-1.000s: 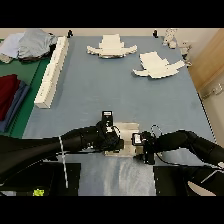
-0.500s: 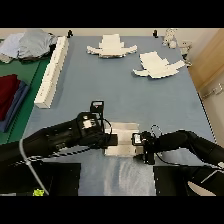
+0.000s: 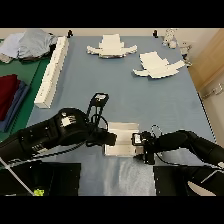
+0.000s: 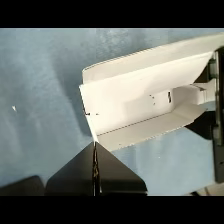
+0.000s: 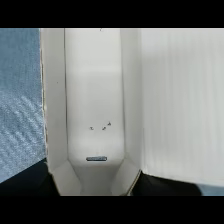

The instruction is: Fold the box.

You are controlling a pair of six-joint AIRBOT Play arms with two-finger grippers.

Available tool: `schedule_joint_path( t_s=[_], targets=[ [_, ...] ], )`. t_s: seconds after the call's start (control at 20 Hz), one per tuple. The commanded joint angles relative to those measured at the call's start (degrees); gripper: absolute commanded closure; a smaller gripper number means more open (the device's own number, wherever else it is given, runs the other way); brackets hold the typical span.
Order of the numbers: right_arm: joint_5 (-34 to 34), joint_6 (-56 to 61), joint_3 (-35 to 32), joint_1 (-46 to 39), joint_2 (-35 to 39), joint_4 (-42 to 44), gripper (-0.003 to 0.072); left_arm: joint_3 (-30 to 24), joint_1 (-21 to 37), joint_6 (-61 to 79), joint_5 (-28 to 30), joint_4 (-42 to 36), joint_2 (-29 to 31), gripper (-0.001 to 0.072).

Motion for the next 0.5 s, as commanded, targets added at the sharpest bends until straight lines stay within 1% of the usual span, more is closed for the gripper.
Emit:
schedule_joint_path(
  t_s=[0.0,0.05,0.15,0.2,0.25,0.35,0.45],
  targets=[
    [0.0,0.0,0.0,0.0,0.0,0.0,0.0157,-5.2,8.0,26.2,3.6,-8.0,6.1,0.0697],
    [0.0,0.0,0.0,0.0,0.0,0.0,0.0157,-7.8,12.4,39.9,4.5,-12.9,8.5,0.0696],
    [0.0,0.0,0.0,0.0,0.0,0.0,0.0157,-13.5,20.4,72.0,4.9,-23.1,12.4,0.0692],
    [0.0,0.0,0.0,0.0,0.0,0.0,0.0157,-16.5,23.5,85.4,5.4,-27.2,13.6,0.0418],
    [0.0,0.0,0.0,0.0,0.0,0.0,0.0157,-19.7,25.8,95.1,7.8,-30.3,14.2,-0.0011],
    [0.0,0.0,0.0,0.0,0.0,0.0,0.0157,-25.0,27.5,104.7,12.7,-34.2,14.0,-0.0011],
    [0.0,0.0,0.0,0.0,0.0,0.0,0.0157,-30.0,27.5,111.8,18.3,-38.3,13.2,-0.0011]
  ],
)
